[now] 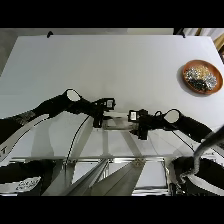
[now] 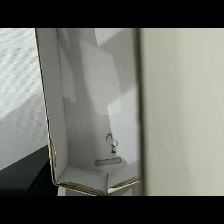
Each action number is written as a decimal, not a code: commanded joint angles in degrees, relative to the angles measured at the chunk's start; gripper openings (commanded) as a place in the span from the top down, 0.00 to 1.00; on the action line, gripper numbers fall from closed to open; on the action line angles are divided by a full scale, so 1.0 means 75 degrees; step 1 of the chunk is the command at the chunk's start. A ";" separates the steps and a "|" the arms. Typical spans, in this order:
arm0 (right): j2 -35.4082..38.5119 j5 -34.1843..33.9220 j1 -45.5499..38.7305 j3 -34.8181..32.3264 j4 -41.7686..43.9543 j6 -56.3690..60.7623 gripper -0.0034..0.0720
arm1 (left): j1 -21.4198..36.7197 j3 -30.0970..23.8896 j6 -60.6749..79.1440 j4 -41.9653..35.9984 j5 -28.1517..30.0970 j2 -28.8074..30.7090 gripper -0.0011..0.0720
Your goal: Fold the box and place the chain.
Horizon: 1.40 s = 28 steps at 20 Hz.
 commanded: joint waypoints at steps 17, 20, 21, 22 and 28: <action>-0.0125 0.0090 -0.0015 -0.0006 0.0020 -0.0015 0.54 | 0.0000 0.0003 -0.0006 -0.0006 0.0009 -0.0003 0.97; -0.0125 0.0090 -0.0015 -0.0006 0.0023 -0.0015 0.54 | 0.0000 0.0003 -0.0006 -0.0006 0.0009 -0.0003 0.97; -0.0125 0.0090 -0.0015 -0.0006 0.0020 -0.0015 0.54 | 0.0000 0.0003 -0.0009 -0.0006 0.0009 -0.0003 0.97; -0.0125 0.0090 -0.0015 -0.0006 0.0020 -0.0015 0.54 | 0.0000 0.0003 -0.0009 -0.0009 0.0009 -0.0003 0.97; -0.0125 0.0090 -0.0015 -0.0006 0.0023 -0.0015 0.54 | 0.0000 0.0003 -0.0087 -0.0178 -0.0099 -0.0003 0.97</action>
